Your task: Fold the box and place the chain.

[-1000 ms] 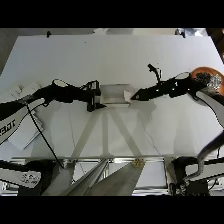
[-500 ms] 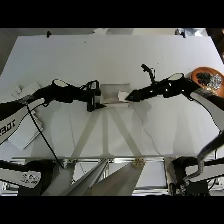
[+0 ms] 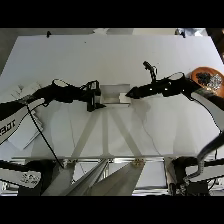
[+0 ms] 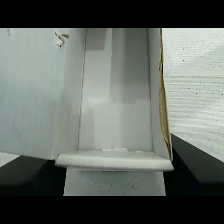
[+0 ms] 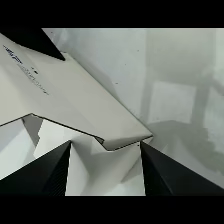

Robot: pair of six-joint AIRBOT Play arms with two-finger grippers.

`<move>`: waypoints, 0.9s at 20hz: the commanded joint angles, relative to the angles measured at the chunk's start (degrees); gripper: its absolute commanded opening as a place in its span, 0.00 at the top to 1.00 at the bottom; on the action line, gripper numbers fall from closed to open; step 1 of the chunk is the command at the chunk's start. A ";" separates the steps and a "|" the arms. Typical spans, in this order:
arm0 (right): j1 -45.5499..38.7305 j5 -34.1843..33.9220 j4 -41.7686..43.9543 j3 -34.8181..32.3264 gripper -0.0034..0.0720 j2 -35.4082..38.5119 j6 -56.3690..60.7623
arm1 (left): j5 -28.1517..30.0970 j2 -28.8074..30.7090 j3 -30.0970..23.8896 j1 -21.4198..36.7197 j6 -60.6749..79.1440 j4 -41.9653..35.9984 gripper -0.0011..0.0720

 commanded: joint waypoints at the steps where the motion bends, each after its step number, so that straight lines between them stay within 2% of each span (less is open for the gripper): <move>1: 1.42 -4.11 -6.45 0.07 0.32 1.97 3.28 | 0.00 0.00 0.00 0.02 -0.04 0.02 0.52; 4: 3.80 -6.91 -14.16 0.07 0.32 4.24 10.47 | 0.00 0.00 0.00 0.02 -0.04 0.02 0.52; 10: 8.87 -8.02 -14.56 0.17 0.32 4.72 18.23 | 0.00 0.00 0.00 0.02 -0.04 0.02 0.52; 13: 10.36 -11.76 -16.70 0.20 0.33 4.72 22.71 | 0.00 0.00 0.00 0.02 -0.04 0.02 0.52; 18: 12.44 -15.26 -28.61 0.20 0.33 4.72 33.51 | 0.00 0.00 0.00 0.02 -0.04 0.02 0.52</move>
